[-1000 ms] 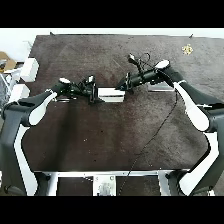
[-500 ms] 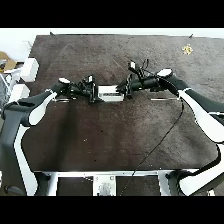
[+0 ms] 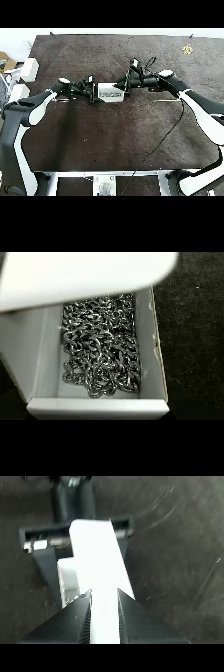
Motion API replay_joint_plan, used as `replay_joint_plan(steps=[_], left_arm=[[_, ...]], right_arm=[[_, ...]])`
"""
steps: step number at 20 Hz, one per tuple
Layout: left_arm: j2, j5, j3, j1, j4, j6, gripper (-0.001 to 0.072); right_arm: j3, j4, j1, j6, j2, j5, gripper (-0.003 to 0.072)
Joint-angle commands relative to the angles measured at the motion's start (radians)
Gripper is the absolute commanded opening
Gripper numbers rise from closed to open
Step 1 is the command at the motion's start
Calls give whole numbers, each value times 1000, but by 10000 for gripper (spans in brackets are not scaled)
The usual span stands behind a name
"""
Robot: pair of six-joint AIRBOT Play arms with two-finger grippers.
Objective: Fold the box and place the chain.
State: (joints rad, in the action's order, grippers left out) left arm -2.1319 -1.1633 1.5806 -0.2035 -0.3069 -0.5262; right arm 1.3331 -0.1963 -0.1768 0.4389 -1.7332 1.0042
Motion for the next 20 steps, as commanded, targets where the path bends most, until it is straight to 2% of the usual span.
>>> replay_joint_plan(steps=[1, 6, 11, 13, 15, 16, 20], left_arm=[[0, 2, 0, 0, 0, 2, 222], [0, 2, 0, 0, 0, 2, 222], [0, 2, 0, 0, 0, 2, 222], [0, 1, 0, 0, 0, 2, 222], [0, 2, 0, 0, 0, 2, 222], [0, 2, 0, 0, 0, 2, 222], [0, 1, 0, 0, 0, 2, 222]], right_arm=[[0, 43, -1, 25, 3, -67, 207], [1, -26, -1, 17, -1, -72, 211], [7, -51, -1, 16, -1, -58, 282], [58, -127, -1, -86, -20, -23, 287], [151, -219, -1, -199, -73, 63, 290], [192, -233, -1, -226, -98, 102, 355], [277, -235, -1, -286, -154, 184, 359]])
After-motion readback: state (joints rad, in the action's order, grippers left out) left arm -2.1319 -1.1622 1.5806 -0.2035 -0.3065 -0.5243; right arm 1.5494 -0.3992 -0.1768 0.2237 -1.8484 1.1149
